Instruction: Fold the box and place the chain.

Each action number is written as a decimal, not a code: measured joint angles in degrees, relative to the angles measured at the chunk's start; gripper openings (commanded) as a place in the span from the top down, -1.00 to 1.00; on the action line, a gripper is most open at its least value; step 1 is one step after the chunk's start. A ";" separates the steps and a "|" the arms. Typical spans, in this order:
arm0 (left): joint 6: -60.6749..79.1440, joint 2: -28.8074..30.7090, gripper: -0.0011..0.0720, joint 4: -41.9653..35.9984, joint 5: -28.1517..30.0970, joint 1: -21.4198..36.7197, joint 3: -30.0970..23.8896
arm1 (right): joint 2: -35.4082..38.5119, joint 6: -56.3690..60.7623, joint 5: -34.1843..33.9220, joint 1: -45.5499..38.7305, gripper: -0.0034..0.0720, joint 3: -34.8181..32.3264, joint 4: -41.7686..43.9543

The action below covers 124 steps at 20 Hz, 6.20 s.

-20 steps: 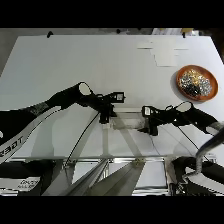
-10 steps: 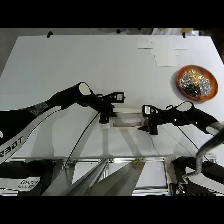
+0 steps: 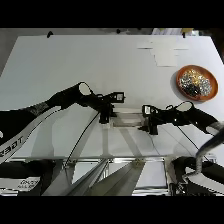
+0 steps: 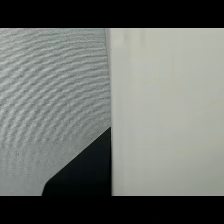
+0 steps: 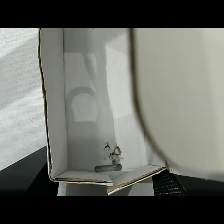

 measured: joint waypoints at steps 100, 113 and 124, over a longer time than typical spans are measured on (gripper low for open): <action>-28.06 18.03 0.01 27.87 11.89 -8.39 -12.11 | 0.00 -0.02 0.20 0.00 -0.06 -0.02 -0.22; -11.91 16.70 0.31 19.71 10.03 -10.78 -12.26 | -0.02 -0.02 0.20 0.00 -0.06 -0.02 -0.22; -11.54 15.76 0.89 13.64 12.87 -11.10 -12.26 | 0.00 -0.02 0.20 0.00 -0.06 -0.02 -0.22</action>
